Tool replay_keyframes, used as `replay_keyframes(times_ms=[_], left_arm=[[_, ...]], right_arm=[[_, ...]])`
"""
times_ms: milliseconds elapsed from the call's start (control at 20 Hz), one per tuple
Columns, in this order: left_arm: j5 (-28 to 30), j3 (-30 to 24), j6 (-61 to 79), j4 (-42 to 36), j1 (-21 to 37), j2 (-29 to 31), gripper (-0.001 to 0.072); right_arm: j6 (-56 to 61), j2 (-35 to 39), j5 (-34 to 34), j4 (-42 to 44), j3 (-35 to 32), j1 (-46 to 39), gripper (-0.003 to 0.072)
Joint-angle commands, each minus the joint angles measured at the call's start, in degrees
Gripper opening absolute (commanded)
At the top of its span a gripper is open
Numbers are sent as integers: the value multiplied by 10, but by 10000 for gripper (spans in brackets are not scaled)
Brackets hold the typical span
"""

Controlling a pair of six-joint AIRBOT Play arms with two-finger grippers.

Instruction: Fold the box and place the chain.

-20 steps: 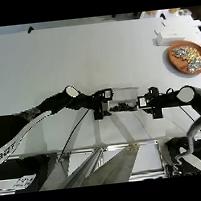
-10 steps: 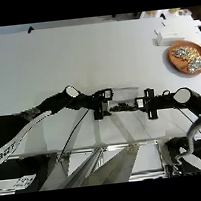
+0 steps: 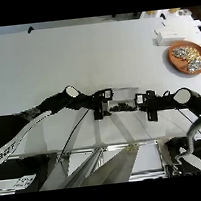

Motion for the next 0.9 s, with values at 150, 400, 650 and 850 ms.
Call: replay_keyframes(times_ms=[150, 400, 650, 850], left_arm=[[0, 0, 0, 0, 1, 0, 276], [0, 0, 0, 0, 1, 0, 276], [0, 0, 0, 0, 1, 0, 276], [0, 0, 0, 0, 1, 0, 276]], right_arm=[[387, 83, -4, -171, 28, 0, 17], [547, 91, 106, -33, 118, 0, 17], [486, 91, 125, 242, 121, 0, 17], [404, 91, 143, 355, 121, 0, 16]])
